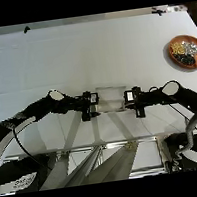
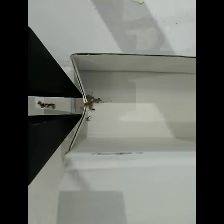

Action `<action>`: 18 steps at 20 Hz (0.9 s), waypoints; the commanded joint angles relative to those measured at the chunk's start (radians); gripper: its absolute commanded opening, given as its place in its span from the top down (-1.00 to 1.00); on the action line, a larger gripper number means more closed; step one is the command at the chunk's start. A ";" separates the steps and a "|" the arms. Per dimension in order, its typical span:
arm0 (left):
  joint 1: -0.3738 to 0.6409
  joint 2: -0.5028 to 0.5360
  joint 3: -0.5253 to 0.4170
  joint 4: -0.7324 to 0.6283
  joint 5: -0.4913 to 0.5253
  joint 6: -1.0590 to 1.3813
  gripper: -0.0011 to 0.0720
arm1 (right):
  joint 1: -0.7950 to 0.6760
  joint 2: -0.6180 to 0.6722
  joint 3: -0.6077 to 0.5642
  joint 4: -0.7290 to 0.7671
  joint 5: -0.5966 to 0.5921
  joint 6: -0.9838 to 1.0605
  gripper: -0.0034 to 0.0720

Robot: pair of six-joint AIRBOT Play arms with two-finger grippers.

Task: Fold the box and place the chain.

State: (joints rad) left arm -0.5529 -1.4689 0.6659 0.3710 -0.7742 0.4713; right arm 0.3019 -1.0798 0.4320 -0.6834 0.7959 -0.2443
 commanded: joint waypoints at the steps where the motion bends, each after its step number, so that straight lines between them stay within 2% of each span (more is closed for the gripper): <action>1: 0.001 0.000 0.000 0.000 0.000 0.000 -0.06 | 0.050 -0.026 0.000 0.011 -0.049 0.000 0.63; 4: 0.001 0.000 0.000 0.000 0.000 0.000 -0.06 | 0.060 -0.028 0.000 0.011 -0.058 0.000 0.62; 5: 0.001 0.000 0.000 0.000 0.000 0.000 -0.06 | 0.059 -0.028 0.000 0.011 -0.058 0.001 0.53; 6: 0.001 0.000 0.000 0.000 0.000 0.000 -0.06 | 0.060 -0.028 0.000 0.011 -0.060 0.002 0.25; 7: 0.001 0.000 0.000 0.000 0.000 0.000 -0.06 | 0.060 -0.028 0.000 0.011 -0.066 0.009 0.07; 10: 0.001 0.000 0.000 0.000 0.000 0.000 -0.06 | 0.059 -0.028 0.000 0.011 -0.087 0.012 -0.12; 11: 0.001 0.000 0.000 0.000 0.000 0.000 -0.06 | 0.060 -0.028 0.000 0.011 -0.090 0.012 -0.10; 12: 0.001 0.000 0.000 0.000 0.000 0.000 -0.06 | 0.059 -0.027 0.000 0.010 -0.090 0.012 0.21; 13: 0.001 0.000 0.000 0.000 0.000 0.000 -0.06 | 0.059 -0.026 0.000 0.005 -0.089 0.012 0.72; 14: 0.001 0.000 0.000 0.000 0.000 0.000 -0.06 | 0.060 -0.021 0.000 -0.001 -0.089 0.013 0.87; 18: 0.001 0.000 0.000 0.000 0.000 0.000 -0.06 | 0.059 0.073 0.000 -0.103 -0.097 0.133 0.87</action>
State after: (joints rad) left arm -0.5529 -1.4689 0.6659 0.3714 -0.7742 0.4713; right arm 0.3611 -1.0599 0.4320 -0.7139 0.7086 -0.1974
